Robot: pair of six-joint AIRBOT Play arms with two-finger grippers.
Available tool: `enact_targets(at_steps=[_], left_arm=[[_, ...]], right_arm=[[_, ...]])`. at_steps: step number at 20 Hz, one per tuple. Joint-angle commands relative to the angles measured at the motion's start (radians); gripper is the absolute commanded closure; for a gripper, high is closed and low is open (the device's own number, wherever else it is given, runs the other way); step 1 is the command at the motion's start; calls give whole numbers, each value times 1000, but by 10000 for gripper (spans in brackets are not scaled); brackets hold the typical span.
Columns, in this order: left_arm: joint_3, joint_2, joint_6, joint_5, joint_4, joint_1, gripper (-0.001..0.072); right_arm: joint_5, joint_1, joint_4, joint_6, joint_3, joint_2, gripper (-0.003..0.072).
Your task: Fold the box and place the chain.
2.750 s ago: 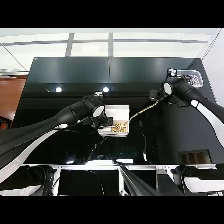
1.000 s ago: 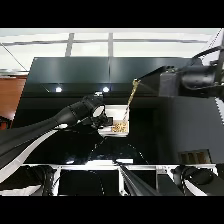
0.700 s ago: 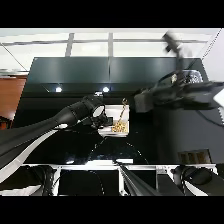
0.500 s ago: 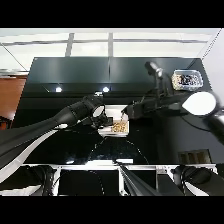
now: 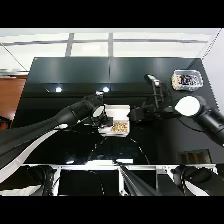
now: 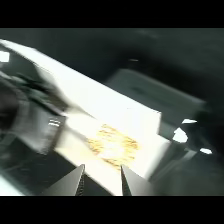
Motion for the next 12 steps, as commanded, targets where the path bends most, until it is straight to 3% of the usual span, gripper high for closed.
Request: enact_targets(at_steps=[1,4,8,9,10,11,12], left_arm=[[0,-1,-1,9,0,1,681],[0,-2,-6,16,8,1,682],[3,9,-95,14,-15,8,666],[7,18,-95,10,-15,7,506],[13,30,-93,3,-15,6,290],[19,45,-67,-24,-6,7,227],[22,65,-31,-50,26,7,227]], right_arm=[[99,-148,-211,-14,2,76,413],[148,-257,-245,-14,2,112,413],[159,-272,-225,-14,-2,112,413],[144,-272,-219,-14,-2,112,413],[130,-272,-219,-14,-2,112,414],[119,-272,-219,-14,-2,112,414],[114,-272,-220,-14,-2,112,413]])
